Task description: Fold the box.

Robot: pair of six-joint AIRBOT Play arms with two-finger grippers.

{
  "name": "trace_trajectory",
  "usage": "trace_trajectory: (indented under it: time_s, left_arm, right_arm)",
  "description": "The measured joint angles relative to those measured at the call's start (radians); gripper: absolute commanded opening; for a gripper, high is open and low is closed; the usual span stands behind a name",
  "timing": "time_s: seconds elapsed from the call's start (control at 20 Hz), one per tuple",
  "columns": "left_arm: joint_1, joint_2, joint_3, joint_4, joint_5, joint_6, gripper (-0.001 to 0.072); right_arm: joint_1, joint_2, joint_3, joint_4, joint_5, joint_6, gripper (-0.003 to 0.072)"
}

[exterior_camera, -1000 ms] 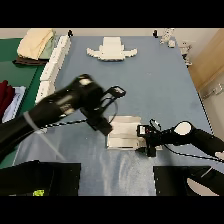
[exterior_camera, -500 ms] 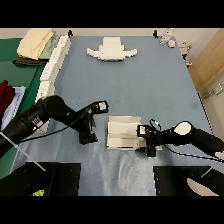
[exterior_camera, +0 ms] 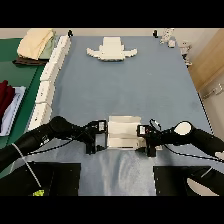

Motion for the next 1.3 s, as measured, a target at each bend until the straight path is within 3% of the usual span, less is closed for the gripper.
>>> trace_trajectory:
  time_s: [0.4, 1.05, 1.1, 1.15, 1.3]
  left_arm:
    - [-0.017, -0.066, -0.016, -0.098, 0.05, 0.111, 0.0702]
    - [-0.12, -0.171, 0.022, -0.108, 0.138, 0.125, 0.07]
    - [-0.121, -0.172, 0.022, -0.108, 0.139, 0.124, 0.0641]
    - [-0.122, -0.172, 0.023, -0.108, 0.142, 0.122, 0.0515]
    - [-0.124, -0.174, 0.023, -0.108, 0.145, 0.121, 0.0513]
  right_arm:
    - [0.0, 0.0, 0.0, 0.0, 0.0, 0.0, 0.0509]
    - [0.0, 0.0, 0.0, 0.0, 0.0, 0.0, 0.0509]
    - [0.0, 0.0, 0.0, 0.0, 0.0, 0.0, 0.0509]
    - [0.0, 0.0, 0.0, 0.0, 0.0, 0.0, 0.0509]
    - [0.0, 0.0, 0.0, 0.0, 0.0, -0.001, 0.0508]
